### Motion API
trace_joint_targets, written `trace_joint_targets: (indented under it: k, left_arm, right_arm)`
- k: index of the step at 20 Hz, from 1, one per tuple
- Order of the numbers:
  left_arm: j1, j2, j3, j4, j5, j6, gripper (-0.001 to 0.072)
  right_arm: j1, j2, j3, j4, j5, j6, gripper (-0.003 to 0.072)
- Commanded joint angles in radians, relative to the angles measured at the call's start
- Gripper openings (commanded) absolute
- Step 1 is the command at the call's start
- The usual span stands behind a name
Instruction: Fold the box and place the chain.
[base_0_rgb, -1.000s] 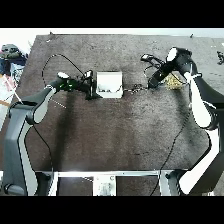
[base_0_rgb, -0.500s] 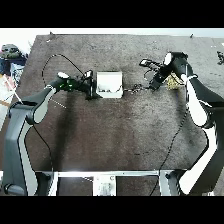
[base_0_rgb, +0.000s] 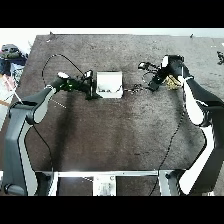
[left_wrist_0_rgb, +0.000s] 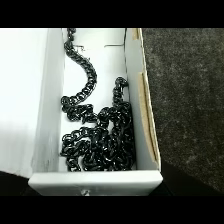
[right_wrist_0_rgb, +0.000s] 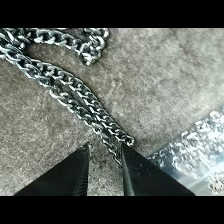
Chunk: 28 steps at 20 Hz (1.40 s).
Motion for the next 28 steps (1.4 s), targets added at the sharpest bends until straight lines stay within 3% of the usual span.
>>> trace_joint_targets:
  k: [1,2,4,11,19,23,28]
  left_arm:
    - [0.000,0.000,0.000,0.000,0.000,0.000,0.0531]
    - [0.000,0.000,0.000,0.000,0.000,0.000,0.0531]
    - [0.000,0.000,0.000,0.000,0.000,0.000,0.0531]
    - [0.000,0.000,0.000,0.000,0.000,0.000,0.0531]
    - [0.000,0.000,0.000,0.000,0.000,0.000,0.0531]
    - [0.000,0.000,0.000,0.000,0.000,0.000,0.0532]
    - [0.000,0.000,0.000,0.000,0.000,0.000,0.0531]
  right_arm:
    - [-0.001,-0.008,0.000,-0.014,0.002,0.001,0.0215]
    - [-0.001,-0.009,0.000,-0.014,0.002,0.001,0.0213]
    - [-0.001,-0.009,0.000,-0.014,0.003,0.000,0.0034]
    - [0.032,0.040,0.001,-0.013,0.030,0.001,0.0032]
    - [0.111,0.317,0.002,0.109,0.071,0.001,0.0013]
    - [0.144,0.457,0.002,0.154,0.016,0.002,0.0013]
    - [0.213,0.568,0.002,0.172,-0.148,0.013,0.0013]
